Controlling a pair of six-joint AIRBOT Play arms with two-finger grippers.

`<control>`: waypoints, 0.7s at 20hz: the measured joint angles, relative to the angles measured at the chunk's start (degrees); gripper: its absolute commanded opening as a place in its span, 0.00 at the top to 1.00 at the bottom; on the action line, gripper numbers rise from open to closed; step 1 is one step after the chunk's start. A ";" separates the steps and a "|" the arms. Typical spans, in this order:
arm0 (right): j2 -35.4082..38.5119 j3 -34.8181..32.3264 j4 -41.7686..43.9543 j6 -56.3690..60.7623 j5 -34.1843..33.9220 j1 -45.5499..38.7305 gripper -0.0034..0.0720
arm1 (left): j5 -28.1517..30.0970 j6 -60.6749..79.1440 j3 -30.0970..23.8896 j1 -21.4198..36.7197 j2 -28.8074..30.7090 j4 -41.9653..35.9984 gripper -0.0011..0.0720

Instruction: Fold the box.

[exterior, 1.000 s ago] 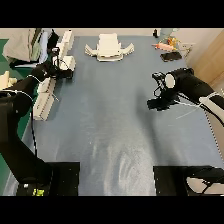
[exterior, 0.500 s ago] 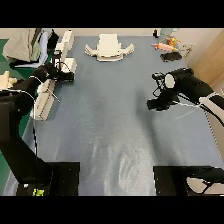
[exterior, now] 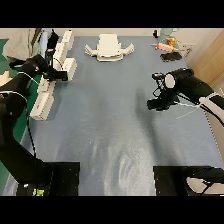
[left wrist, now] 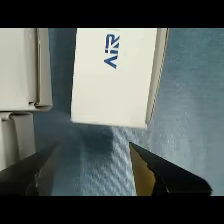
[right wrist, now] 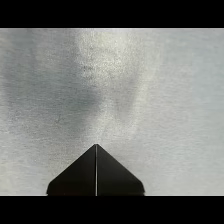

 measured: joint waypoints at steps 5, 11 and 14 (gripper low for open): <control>0.00 0.00 0.07 0.00 0.02 0.04 0.95 | -16.26 -1.29 3.82 1.03 5.70 -0.33 0.96; 0.00 0.00 -0.07 0.00 0.00 -0.04 0.95 | -27.04 -1.66 4.52 -0.66 12.63 -4.39 0.97; 0.00 0.00 0.00 -0.02 -0.02 0.00 0.95 | -28.09 -1.51 -0.11 -4.28 17.75 -5.03 0.97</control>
